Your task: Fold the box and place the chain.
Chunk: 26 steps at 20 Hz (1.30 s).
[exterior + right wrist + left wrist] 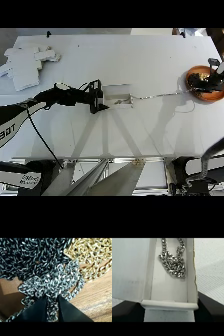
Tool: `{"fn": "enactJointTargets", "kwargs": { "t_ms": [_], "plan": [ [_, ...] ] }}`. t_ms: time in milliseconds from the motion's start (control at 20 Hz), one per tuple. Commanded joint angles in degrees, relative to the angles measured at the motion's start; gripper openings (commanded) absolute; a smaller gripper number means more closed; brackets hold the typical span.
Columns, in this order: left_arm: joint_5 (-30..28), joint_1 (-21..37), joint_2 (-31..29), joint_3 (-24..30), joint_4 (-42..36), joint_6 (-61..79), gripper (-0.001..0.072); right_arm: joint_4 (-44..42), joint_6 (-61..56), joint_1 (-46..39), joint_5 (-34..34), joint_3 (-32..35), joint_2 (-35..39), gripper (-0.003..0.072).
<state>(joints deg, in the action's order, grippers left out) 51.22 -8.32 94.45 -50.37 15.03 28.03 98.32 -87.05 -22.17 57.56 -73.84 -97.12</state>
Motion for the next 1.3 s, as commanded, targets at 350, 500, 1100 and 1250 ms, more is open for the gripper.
{"fn": "enactJointTargets", "kwargs": {
  "t_ms": [350,500,1100,1250],
  "plan": [
    [0.0,0.0,0.0,0.0,0.0,0.0,0.0523,0.8,0.5,1.8,1.8,0.0,5.0,0.0019],
    [0.0,0.0,0.0,0.0,0.0,0.0,0.0523,0.8,0.6,3.0,2.2,0.0,10.3,0.0019],
    [0.0,0.0,0.0,0.0,0.0,0.0,0.0523,0.5,5.0,15.6,13.4,0.0,28.7,0.0019],
    [0.0,0.0,0.0,0.0,0.0,0.0,0.0523,0.2,5.0,23.5,17.2,0.0,30.6,0.0018]
  ]
}}
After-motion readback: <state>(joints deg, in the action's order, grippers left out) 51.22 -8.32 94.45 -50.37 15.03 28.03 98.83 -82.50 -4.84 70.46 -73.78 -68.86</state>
